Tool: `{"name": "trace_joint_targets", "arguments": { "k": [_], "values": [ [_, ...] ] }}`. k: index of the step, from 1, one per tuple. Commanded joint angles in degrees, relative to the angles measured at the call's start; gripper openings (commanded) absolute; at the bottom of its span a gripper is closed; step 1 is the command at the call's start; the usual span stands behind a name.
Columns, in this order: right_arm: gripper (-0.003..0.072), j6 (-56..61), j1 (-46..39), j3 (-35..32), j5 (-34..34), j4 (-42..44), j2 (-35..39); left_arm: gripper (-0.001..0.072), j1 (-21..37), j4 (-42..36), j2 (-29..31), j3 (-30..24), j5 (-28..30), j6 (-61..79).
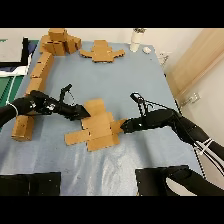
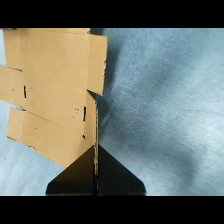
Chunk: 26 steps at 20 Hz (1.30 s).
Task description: Fold the box.
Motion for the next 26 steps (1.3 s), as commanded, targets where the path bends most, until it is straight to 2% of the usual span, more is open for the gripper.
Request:
{"name": "trace_joint_targets", "arguments": {
  "k": [1,4,6,12,20,21,22,25,26],
  "values": [
    [-0.0003,0.37,0.17,-0.04,-2.08,0.0,0.24,0.048,-0.39,-9.22,-2.99,-0.2,-0.7,7.74],
    [-0.0003,0.5,0.17,-0.04,-2.47,0.0,0.24,0.0479,-0.35,-10.08,-3.26,-0.2,-1.53,10.91],
    [-0.0003,0.92,0.17,-0.04,-2.47,0.0,0.24,0.0401,-0.37,-10.03,-3.28,-0.2,-3.06,14.03],
    [-0.0003,0.96,0.17,-0.04,-3.78,-0.17,0.24,0.0402,-0.37,-10.03,-3.26,-0.2,-11.82,22.99],
    [-0.0002,1.6,0.17,-0.02,-3.67,-0.24,0.24,0.0399,-0.42,-6.84,-3.28,-0.22,-14.64,24.81],
    [-0.0003,1.6,0.17,-0.04,-3.65,-0.24,0.24,0.0222,-0.42,-6.38,-3.28,-0.22,-14.71,24.83],
    [-0.0002,1.64,0.17,-0.04,-3.61,-0.24,0.24,0.0115,-0.42,-5.95,-3.28,-0.22,-14.69,25.16],
    [-0.0003,1.75,0.17,-0.04,-3.43,-0.28,0.24,0.0109,-0.42,-5.68,-3.32,-0.22,-14.45,25.66],
    [-0.0002,1.75,0.17,-0.04,-3.34,-0.31,0.24,0.0051,-0.42,-5.66,-3.32,-0.22,-14.47,25.77]
  ]
}}
